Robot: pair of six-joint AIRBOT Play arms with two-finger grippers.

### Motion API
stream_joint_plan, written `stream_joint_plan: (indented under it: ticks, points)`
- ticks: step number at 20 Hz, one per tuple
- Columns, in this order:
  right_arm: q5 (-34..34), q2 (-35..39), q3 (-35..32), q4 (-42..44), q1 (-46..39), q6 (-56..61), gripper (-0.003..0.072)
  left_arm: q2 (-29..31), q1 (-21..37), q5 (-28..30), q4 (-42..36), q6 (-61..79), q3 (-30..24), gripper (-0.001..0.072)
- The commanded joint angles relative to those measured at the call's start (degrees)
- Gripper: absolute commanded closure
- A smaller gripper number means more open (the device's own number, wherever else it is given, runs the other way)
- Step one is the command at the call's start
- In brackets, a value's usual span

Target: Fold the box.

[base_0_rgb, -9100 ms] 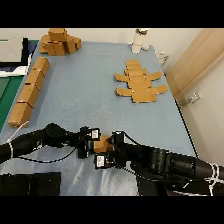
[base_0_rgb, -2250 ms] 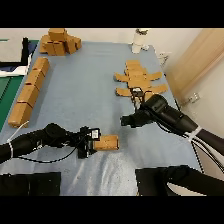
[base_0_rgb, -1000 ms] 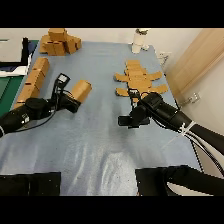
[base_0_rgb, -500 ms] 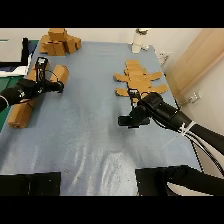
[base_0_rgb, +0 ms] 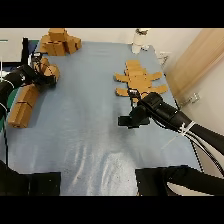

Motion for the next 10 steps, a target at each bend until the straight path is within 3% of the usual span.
stream_joint_plan:
  ticks: [1, 6, 10]
  points:
    - [0.02, -0.04, 0.02, -0.07, 0.02, 0.02, 0.068, -4.13, 0.17, -3.13, 6.01, -8.96, 7.89, 0.0238]
    - [0.02, -0.04, 0.02, -0.07, 0.02, 0.02, 0.068, -7.91, 0.2, -3.13, 6.56, -10.54, 12.79, 0.0239]
    - [0.02, -0.04, 0.02, -0.07, 0.02, 0.02, 0.0681, -9.55, -0.13, -3.1, 7.74, -10.49, 13.44, 0.0239]
